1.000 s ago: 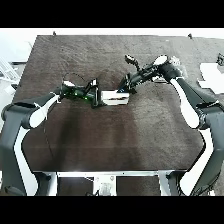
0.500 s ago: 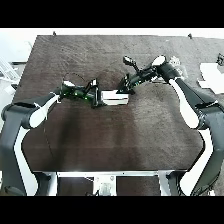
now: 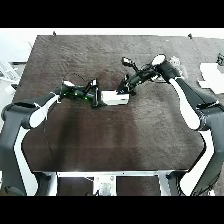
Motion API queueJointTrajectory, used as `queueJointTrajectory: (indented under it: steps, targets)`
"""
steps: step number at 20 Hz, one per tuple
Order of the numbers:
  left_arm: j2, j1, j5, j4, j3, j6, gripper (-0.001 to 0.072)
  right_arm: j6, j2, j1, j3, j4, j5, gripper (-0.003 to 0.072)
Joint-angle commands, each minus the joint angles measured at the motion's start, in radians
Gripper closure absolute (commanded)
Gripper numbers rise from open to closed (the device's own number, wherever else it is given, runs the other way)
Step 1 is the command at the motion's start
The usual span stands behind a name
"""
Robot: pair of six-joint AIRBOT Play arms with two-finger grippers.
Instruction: Fold the box and place the chain.
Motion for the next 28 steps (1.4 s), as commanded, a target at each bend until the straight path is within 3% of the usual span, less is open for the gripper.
queueJointTrajectory:
  steps: [1, 7, 14, 28]
  targets:
    - [0.001, 0.0, 0.0, 0.0, 0.0, 0.0, 0.0407, 0.001, 0.003, 0.001, -0.002, -0.049, -0.019, 0.0472]
    - [0.001, 0.0, -0.001, 0.0, 0.0, 0.0, 0.0407, 0.009, 0.003, -0.007, -0.002, -0.058, -0.082, 0.0503]
    - [0.001, 0.0, -0.001, 0.0, 0.0, 0.0, 0.0407, 0.063, 0.016, -0.005, -0.01, -0.057, -0.077, 0.0514]
    - [0.001, 0.0, 0.0, 0.0, 0.0, 0.0, 0.0407, 0.061, 0.016, 0.014, -0.226, 0.043, -0.071, 0.0525]
